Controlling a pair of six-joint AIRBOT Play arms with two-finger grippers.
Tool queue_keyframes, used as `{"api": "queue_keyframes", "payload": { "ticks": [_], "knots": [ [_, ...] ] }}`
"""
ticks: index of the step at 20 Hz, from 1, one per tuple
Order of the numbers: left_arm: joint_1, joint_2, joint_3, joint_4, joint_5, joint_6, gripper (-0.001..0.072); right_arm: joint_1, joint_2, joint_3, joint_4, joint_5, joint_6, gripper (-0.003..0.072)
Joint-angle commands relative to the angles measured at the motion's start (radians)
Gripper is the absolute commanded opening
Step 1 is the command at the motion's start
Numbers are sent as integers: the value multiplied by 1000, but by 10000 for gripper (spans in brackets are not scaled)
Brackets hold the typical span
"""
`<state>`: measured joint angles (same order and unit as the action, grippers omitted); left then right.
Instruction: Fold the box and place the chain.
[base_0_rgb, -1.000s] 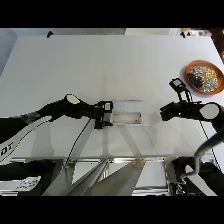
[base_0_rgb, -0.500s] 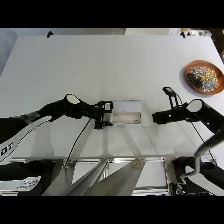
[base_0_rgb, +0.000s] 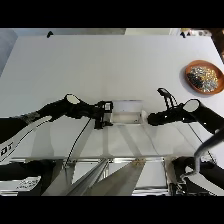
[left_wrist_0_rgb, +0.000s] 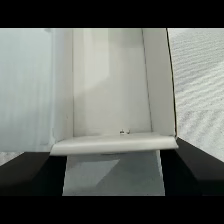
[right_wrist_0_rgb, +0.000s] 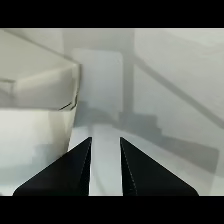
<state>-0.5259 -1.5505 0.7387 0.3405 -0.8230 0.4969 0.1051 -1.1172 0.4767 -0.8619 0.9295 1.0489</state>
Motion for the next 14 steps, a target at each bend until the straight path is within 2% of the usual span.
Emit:
{"api": "queue_keyframes", "payload": {
  "ticks": [1, 4, 6, 9, 12, 13, 14],
  "knots": [
    [0, 1, 0, 0, 0, 0, 273, 2, 54, 2, 10, 10, -6, 207],
    [0, 1, 0, 0, 0, 0, 273, 2, 106, 5, 22, 19, 1, 213],
    [0, 1, 0, 0, -2, 0, 273, 2, 124, 5, 61, 25, 0, 264],
    [0, 1, 0, 0, -3, 0, 273, 2, 128, 5, 130, 25, -4, 286],
    [0, 1, 0, 0, -4, 0, 273, 2, 128, 5, 137, 25, -3, 312],
    [0, 1, 0, 0, -3, 0, 273, 2, 128, 5, 137, 25, -3, 375],
    [0, 1, 0, 0, -3, 0, 273, 2, 128, 5, 137, 23, -3, 393]
  ]
}}
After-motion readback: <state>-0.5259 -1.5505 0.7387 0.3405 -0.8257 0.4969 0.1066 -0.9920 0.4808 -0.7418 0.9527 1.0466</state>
